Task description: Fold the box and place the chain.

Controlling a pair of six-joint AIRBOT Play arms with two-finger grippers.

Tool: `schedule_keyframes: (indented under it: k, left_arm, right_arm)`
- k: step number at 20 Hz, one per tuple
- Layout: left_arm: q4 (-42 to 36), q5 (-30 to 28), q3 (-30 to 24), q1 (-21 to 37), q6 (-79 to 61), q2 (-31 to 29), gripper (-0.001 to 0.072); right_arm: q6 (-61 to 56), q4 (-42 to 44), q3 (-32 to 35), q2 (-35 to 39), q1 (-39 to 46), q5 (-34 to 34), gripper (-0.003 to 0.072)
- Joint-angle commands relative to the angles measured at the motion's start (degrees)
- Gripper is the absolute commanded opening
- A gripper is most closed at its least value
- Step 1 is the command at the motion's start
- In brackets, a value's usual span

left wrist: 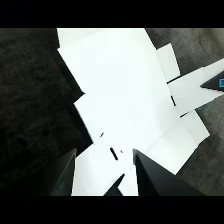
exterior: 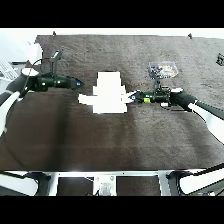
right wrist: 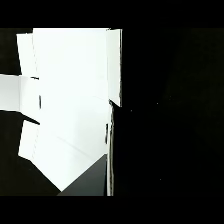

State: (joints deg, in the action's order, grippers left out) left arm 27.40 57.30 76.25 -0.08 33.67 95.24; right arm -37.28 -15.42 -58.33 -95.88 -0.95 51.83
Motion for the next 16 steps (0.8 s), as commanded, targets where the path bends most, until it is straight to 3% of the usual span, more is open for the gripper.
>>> schedule_keyframes:
  k: [1, 5, 8, 12, 16]
  left_arm:
    - [6.4, 10.2, 14.7, 0.0, 10.8, 10.0, 0.0418]
    - [15.0, 18.5, 28.2, 0.0, 19.0, 17.5, 0.0418]
    - [14.6, 18.8, 34.5, -0.5, 21.8, 21.0, 0.0418]
    - [14.5, 20.2, 37.5, -2.4, 21.9, 24.4, 0.0419]
    - [14.3, 17.4, 37.6, -4.5, 20.9, 26.4, 0.0420]
  right_arm:
    - [0.0, 0.0, -0.1, 0.0, 0.0, -0.1, 0.0006]
    - [0.0, 0.0, -0.1, 0.0, 0.1, -0.4, 0.0007]
    - [0.0, 0.0, -0.1, 0.0, 0.1, -0.4, 0.0007]
    - [0.0, 0.0, -0.1, 0.0, 0.1, -0.4, 0.0007]
    - [0.0, 0.0, -0.1, 0.0, 0.1, -0.4, 0.0007]
